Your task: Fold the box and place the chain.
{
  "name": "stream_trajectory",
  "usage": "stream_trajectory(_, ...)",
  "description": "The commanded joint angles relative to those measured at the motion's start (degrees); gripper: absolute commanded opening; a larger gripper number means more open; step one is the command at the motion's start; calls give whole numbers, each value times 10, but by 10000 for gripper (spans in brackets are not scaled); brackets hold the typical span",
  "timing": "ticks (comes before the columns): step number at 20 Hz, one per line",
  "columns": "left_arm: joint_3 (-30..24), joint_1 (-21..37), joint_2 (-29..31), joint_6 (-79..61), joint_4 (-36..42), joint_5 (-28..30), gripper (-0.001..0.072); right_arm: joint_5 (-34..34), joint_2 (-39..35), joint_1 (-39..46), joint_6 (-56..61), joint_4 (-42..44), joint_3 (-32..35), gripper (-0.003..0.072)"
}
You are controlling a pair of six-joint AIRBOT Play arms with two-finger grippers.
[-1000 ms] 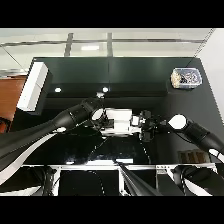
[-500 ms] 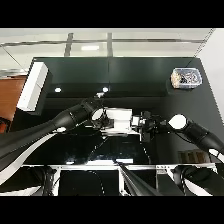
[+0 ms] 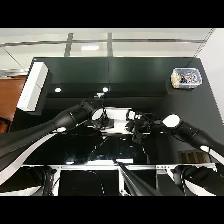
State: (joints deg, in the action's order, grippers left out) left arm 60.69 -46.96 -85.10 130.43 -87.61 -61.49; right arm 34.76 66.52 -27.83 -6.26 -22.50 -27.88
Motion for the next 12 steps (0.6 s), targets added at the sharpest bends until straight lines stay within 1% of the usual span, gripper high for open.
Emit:
stream_trajectory(1,0,0,0,0,0,-1,29,-17,18,-14,30,30,0,129)
stream_trajectory(5,0,0,0,0,0,-1,29,-17,18,-14,31,21,0,134)
stream_trajectory(6,0,0,0,0,0,-1,29,-19,18,-14,36,21,0,314)
stream_trajectory(7,0,0,0,1,0,0,29,-18,18,-14,43,21,0,391)
stream_trajectory(8,0,0,0,1,0,0,29,-17,18,-14,52,19,0,376)
stream_trajectory(10,0,0,0,1,0,0,29,-17,18,-14,61,19,0,277)
stream_trajectory(11,0,0,0,1,0,0,29,-17,18,-14,61,19,0,385)
stream_trajectory(12,0,0,0,1,0,0,29,-15,18,-14,61,19,0,385)
